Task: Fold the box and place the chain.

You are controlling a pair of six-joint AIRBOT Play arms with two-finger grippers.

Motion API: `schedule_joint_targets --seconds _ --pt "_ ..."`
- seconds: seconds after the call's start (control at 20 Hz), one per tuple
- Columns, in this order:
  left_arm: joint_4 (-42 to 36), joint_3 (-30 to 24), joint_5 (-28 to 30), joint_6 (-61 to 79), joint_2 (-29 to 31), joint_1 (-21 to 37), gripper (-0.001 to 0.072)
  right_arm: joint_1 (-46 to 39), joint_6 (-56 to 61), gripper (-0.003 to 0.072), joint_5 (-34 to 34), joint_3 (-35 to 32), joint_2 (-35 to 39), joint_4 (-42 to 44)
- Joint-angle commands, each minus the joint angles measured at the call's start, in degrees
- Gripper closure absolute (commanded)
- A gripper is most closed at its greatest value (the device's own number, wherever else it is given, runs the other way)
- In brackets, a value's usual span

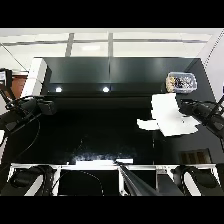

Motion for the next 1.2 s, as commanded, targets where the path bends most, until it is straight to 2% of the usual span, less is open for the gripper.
schedule_joint_targets --seconds 0.0,0.5,0.95,1.05,1.1,1.15 --pt "0.0 0.07 0.02 0.02 0.02 0.04 0.0676 0.02 0.0 0.0647 0.02 -0.02 0.04 0.02" --pt "-0.09 0.07 0.02 -0.02 0.02 0.04 0.0676 0.02 0.0 0.0647 0.0 -0.02 0.04 0.02" --pt "-1.73 0.07 11.15 0.0 0.02 0.04 0.0676 0.02 0.0 0.0647 -1.36 -0.02 0.04 0.07" --pt "-4.2 0.07 11.63 0.0 0.04 0.07 0.0675 0.02 -0.02 0.0645 -1.18 -0.02 0.04 -0.31" --pt "-4.48 0.07 12.37 0.02 0.04 0.04 0.0676 0.0 0.0 0.0547 -1.49 -0.02 0.04 -0.66" --pt "-4.31 0.07 13.64 0.02 0.02 0.04 0.0676 0.02 0.0 0.0148 -1.44 -0.02 0.04 -1.86"
